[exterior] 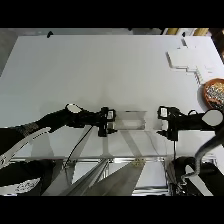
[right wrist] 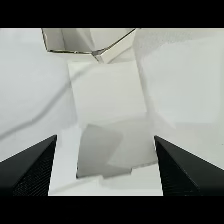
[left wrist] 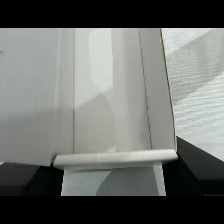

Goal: Fold the box and place the chain.

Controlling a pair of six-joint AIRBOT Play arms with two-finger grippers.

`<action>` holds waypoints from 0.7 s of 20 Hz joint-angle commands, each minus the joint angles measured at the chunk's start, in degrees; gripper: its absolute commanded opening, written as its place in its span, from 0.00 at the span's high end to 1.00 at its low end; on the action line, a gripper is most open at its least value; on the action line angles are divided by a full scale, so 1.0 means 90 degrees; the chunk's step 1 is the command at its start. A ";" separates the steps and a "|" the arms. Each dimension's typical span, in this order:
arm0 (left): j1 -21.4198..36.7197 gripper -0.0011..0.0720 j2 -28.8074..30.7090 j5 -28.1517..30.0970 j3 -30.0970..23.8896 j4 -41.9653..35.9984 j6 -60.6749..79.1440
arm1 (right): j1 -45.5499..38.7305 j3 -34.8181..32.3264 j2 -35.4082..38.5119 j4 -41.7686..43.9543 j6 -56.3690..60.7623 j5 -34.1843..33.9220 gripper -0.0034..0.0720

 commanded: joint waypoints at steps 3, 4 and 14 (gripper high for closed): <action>0.0002 0.95 0.0000 0.0005 0.0005 0.0002 -0.0002 | 0.0192 0.0005 0.0680 0.1557 -0.0075 0.0301 0.29; 0.0002 0.95 0.0000 0.0005 0.0005 0.0002 -0.0002 | 0.0321 0.0005 0.0680 0.1766 -0.0216 0.0401 0.44; 0.0002 0.95 0.0000 0.0005 0.0005 0.0002 -0.0002 | 0.1404 0.0005 -0.1035 0.4993 -0.1372 -0.2278 0.93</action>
